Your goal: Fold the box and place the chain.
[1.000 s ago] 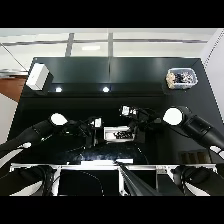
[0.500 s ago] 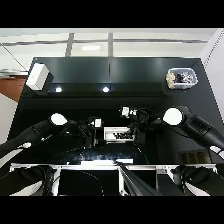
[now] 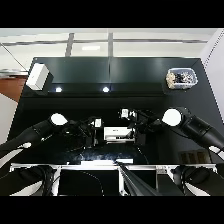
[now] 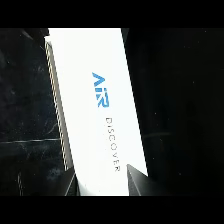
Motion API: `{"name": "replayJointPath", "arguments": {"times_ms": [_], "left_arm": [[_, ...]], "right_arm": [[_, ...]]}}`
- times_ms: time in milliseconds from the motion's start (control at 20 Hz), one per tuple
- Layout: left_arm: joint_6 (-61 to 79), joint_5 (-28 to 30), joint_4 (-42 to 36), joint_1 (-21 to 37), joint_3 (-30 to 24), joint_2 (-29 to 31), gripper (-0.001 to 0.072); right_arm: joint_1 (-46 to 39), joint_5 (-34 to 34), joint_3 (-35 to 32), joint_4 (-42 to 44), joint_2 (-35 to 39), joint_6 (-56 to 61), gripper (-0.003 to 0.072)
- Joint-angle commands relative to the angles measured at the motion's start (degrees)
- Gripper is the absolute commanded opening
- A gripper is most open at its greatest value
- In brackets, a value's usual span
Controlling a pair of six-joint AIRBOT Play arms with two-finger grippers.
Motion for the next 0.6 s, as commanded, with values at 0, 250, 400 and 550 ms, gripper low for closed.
{"name": "replayJointPath", "arguments": {"times_ms": [0,250,400,550], "left_arm": [[0.02,0.04,0.02,0.04,0.02,0.00,0.0400],[0.02,0.07,0.02,0.04,0.02,0.00,0.0400],[0.02,0.04,0.02,0.04,0.02,0.00,0.0400],[0.02,0.04,0.02,0.04,0.02,0.00,0.0400]], "right_arm": [[-0.02,0.50,0.07,0.02,0.07,0.02,0.0350],[-0.02,0.50,0.07,-0.02,0.07,0.15,0.0408],[-0.02,0.50,0.07,-0.04,0.04,0.15,0.0407],[0.00,0.61,0.04,-0.02,0.04,0.15,0.0408]]}}
